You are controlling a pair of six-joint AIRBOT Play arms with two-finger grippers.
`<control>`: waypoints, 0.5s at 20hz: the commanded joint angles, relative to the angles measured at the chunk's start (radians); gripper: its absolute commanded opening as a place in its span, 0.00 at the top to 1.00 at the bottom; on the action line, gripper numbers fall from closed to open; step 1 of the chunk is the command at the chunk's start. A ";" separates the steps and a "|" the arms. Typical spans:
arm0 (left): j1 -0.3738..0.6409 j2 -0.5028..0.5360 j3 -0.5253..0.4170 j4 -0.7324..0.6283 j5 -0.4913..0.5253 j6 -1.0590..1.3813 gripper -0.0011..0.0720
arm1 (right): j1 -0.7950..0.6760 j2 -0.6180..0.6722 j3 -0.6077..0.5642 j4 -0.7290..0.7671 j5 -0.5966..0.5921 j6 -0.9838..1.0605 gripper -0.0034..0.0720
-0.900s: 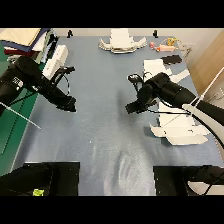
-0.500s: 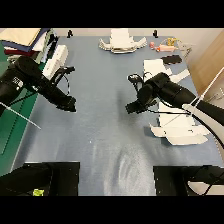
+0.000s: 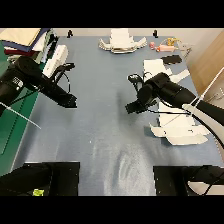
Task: Fold the box.
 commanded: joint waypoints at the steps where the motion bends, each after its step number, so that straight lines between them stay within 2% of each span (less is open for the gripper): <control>1: -0.001 0.000 0.000 -0.001 0.140 0.033 0.97 | 0.000 -0.001 0.000 0.065 0.012 0.016 0.95; 3: -0.001 0.000 0.000 -0.013 0.167 0.030 0.97 | -0.002 -0.001 0.013 0.067 -0.008 0.057 0.95; 4: -0.001 -0.001 0.000 -0.021 0.167 0.030 0.97 | -0.018 -0.001 0.044 0.017 -0.088 0.057 0.95; 5: -0.001 -0.002 0.000 -0.032 0.174 0.031 0.97 | -0.045 0.000 0.090 -0.068 -0.198 0.058 0.81; 6: -0.001 -0.002 0.000 -0.042 0.198 0.031 0.97 | -0.086 0.000 0.144 -0.191 -0.333 0.061 0.63; 7: -0.001 -0.002 0.000 -0.056 0.216 0.031 0.97 | -0.133 0.002 0.190 -0.312 -0.443 0.060 0.55; 8: -0.001 -0.002 0.000 -0.064 0.223 0.031 0.97 | -0.194 0.006 0.228 -0.423 -0.531 0.055 0.54; 10: -0.001 -0.002 0.000 -0.085 0.261 0.030 0.97 | -0.348 0.018 0.245 -0.522 -0.591 0.024 0.54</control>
